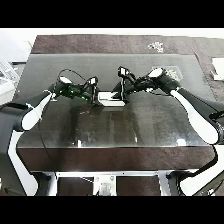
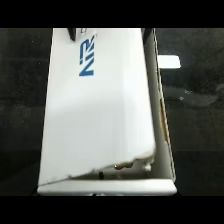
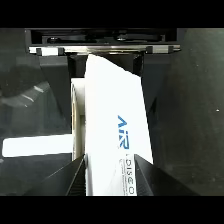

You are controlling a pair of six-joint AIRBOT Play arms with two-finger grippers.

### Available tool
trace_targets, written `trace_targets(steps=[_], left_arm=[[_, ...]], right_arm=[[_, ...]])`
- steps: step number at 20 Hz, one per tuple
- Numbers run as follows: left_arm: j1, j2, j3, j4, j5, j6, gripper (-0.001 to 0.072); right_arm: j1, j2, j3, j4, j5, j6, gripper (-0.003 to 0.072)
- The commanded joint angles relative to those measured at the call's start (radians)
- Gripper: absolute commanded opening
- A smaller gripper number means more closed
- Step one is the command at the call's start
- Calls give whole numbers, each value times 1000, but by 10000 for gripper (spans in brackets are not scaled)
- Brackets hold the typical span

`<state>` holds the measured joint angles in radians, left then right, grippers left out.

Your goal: Fold the box and place the chain.

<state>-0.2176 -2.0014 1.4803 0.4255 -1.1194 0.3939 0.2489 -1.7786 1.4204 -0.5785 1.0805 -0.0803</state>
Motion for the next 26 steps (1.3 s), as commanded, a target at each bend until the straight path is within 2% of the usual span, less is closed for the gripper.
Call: trace_targets(steps=[1, 6, 16, 21, 24, 26], left_arm=[[0, 1, 1, -1, 1, 0, 487], [0, 1, 1, -1, 1, 0, 487], [0, 1, 1, -1, 1, 0, 487], [0, 1, 1, -1, 1, 0, 487], [0, 1, 1, -1, 1, 0, 487], [0, 1, 1, -1, 1, 0, 487]], right_arm=[[5, 1, -22, -1, 11, 19, 336], [4, 1, -70, 33, 13, -37, 336], [-66, 1, -69, 188, 134, -113, 340], [-82, 1, -69, 245, 136, -121, 331], [-82, 0, -69, 264, 135, -140, 20], [-82, 0, -70, 237, 135, -136, 16]])
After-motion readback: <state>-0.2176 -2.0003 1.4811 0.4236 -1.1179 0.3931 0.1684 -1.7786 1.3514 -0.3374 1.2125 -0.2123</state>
